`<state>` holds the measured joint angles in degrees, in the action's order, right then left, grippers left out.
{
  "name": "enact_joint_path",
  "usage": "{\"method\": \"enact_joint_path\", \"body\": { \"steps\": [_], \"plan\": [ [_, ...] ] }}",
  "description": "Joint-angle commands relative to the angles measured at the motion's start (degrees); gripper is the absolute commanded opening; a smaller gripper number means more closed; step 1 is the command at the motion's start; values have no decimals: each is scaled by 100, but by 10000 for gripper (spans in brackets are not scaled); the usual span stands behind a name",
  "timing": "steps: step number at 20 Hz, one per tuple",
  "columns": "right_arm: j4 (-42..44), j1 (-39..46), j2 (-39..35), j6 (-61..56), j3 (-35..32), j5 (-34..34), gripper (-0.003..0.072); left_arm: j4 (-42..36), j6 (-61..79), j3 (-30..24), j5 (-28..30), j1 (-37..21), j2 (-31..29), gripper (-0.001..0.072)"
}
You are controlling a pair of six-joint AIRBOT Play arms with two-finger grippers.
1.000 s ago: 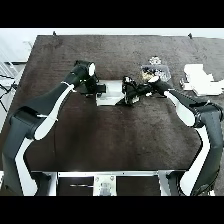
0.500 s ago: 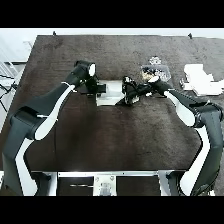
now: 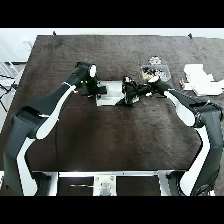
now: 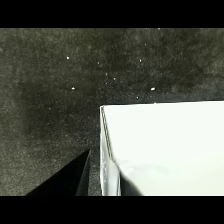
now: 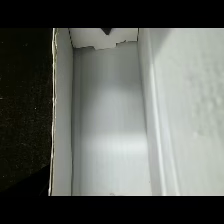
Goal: Fold the box and place the chain.
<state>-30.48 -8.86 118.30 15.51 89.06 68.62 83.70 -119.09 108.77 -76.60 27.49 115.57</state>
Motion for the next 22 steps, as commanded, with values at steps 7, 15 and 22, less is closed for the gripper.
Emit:
{"method": "enact_joint_path", "body": {
  "steps": [7, 15, 22],
  "plan": [
    [0, -4, 0, -4, -2, 2, 481, 57, 175, 4, -50, -4, 57, 26],
    [0, -4, 0, -4, -2, 2, 481, -133, 627, 278, -96, -7, 26, 468],
    [0, -4, 0, -4, -2, 2, 481, -111, 1005, 702, -675, -20, -127, 499]
  ]
}}
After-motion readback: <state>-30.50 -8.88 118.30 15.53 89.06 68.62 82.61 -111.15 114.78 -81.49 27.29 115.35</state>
